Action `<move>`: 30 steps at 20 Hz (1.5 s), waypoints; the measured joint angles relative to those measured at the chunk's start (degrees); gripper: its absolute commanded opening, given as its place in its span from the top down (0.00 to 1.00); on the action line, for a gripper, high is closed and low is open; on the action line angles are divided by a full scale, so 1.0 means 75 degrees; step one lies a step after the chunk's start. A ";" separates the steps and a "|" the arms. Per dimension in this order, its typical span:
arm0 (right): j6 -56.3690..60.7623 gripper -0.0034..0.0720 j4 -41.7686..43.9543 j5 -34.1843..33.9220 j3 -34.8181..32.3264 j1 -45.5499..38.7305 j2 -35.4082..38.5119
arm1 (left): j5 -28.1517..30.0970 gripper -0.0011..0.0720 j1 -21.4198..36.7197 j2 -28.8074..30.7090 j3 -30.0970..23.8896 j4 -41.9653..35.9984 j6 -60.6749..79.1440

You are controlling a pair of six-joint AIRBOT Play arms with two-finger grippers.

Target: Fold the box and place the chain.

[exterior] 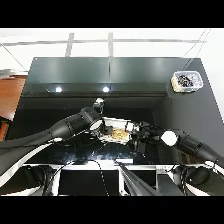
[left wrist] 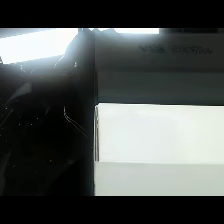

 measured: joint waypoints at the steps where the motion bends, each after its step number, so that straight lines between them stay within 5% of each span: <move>1: 0.0003 0.86 0.0000 0.0012 0.0000 0.0000 -0.0006 | 0.0003 0.94 0.0000 0.0000 0.0000 -0.0003 0.0000; 9: 0.0772 0.93 -0.0114 0.0268 0.0032 0.0000 0.0006 | 0.0000 0.94 0.0000 0.0000 0.0000 0.0000 0.0000; 21: 0.3946 0.93 -0.2116 0.2888 0.1492 -0.0364 0.1323 | -0.0026 0.94 0.0000 0.0000 0.0000 0.0000 0.0000; 30: 0.4100 0.93 0.1105 0.3279 0.2162 -0.0804 0.1559 | -0.0029 0.94 0.0000 0.0000 0.0000 0.0000 0.0000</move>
